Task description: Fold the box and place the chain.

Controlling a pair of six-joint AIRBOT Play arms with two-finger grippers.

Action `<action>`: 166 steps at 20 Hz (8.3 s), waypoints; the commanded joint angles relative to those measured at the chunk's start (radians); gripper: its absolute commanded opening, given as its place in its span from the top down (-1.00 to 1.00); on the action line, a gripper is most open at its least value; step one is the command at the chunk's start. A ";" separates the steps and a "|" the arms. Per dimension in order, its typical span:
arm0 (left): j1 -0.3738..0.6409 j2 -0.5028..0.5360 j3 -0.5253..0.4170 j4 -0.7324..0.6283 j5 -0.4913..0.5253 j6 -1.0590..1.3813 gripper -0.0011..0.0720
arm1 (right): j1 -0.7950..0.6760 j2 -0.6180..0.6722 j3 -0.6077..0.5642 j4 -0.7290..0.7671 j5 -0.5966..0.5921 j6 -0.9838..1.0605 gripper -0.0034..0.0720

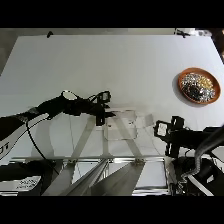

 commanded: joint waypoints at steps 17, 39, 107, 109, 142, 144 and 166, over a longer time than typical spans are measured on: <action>0.000 -0.001 -0.001 0.000 0.000 0.000 0.94 | 0.001 -0.214 -0.247 0.178 -0.579 -0.350 -0.93; 0.000 -0.001 -0.001 0.000 0.000 0.000 0.94 | 0.144 -0.435 -0.245 0.335 -0.962 -0.343 -0.92; -0.001 -0.001 -0.001 0.000 0.000 0.000 0.94 | -0.128 -0.554 -0.041 0.583 -0.609 -0.795 -0.93; 0.000 -0.001 -0.001 0.000 0.000 0.000 0.94 | -0.127 -0.581 -0.041 0.583 -0.593 -0.795 -0.93; 0.000 -0.001 -0.001 0.000 0.000 0.000 0.94 | -0.200 -0.803 0.032 0.737 -0.368 -1.136 -0.83; 0.000 -0.001 -0.001 0.000 0.000 0.000 0.94 | -0.200 -0.822 0.032 0.740 -0.375 -1.144 -0.83; 0.000 -0.001 -0.001 0.000 0.000 0.000 0.94 | -0.201 -0.897 0.047 0.845 -0.390 -1.267 -0.48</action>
